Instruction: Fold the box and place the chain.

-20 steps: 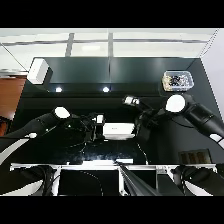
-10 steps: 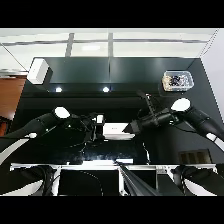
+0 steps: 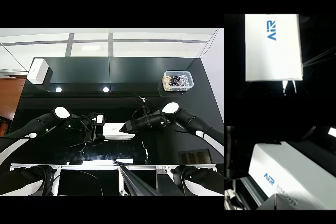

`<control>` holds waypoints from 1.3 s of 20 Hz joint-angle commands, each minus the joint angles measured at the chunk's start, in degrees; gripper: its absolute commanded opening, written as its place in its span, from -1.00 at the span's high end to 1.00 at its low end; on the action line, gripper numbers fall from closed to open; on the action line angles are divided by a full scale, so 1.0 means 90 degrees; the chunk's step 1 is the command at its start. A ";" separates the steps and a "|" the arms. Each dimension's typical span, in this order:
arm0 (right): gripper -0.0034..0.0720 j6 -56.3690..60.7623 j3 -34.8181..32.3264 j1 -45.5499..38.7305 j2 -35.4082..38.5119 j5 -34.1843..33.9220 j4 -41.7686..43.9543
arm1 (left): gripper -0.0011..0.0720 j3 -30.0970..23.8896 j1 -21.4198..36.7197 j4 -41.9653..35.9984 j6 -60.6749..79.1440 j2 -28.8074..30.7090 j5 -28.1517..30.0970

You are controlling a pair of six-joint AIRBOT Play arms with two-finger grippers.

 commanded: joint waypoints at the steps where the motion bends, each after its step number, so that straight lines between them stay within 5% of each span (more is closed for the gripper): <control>1: 0.88 0.0017 -0.0005 0.0017 -0.0056 -0.0185 -0.0359 | 0.17 0.0002 0.0000 0.0002 0.0000 -0.0005 0.0002; 6: 0.88 -0.0024 0.0010 0.0005 -0.0046 -0.0204 -0.0284 | 0.17 0.0002 0.0000 0.0002 0.0002 -0.0005 -0.0002; 11: 0.88 -0.0284 0.0903 -0.0957 0.0444 0.1183 -0.0767 | 0.15 0.0002 0.0002 0.0007 0.0000 -0.0002 0.0051; 12: 0.88 -0.0262 0.1107 -0.1353 0.0697 0.1331 -0.0797 | -0.17 0.0010 0.0002 0.0032 -0.0015 0.0019 0.0112; 13: 0.88 -0.0257 0.1275 -0.1729 0.0962 0.1464 -0.0792 | -0.84 0.0027 0.0012 0.0058 -0.0214 0.0061 0.0121; 14: 0.88 -0.0240 0.1423 -0.2147 0.1275 0.1605 -0.0792 | -0.97 0.0061 0.0039 0.0141 -0.0559 0.0129 0.0117; 19: 0.88 -0.0243 0.1508 -0.3699 0.2531 0.2152 -0.1069 | -0.97 0.0296 0.0202 0.2169 -0.3014 0.1047 -0.0199; 22: 0.88 -0.0243 0.1506 -0.3888 0.2633 0.2183 -0.1171 | -0.97 0.0714 -0.0126 0.2164 -0.3077 0.1248 -0.0969; 26: 0.88 -0.0240 0.1506 -0.3861 0.2633 0.1996 -0.1154 | -0.97 0.1409 -0.0950 0.2115 -0.3152 0.0731 -0.0614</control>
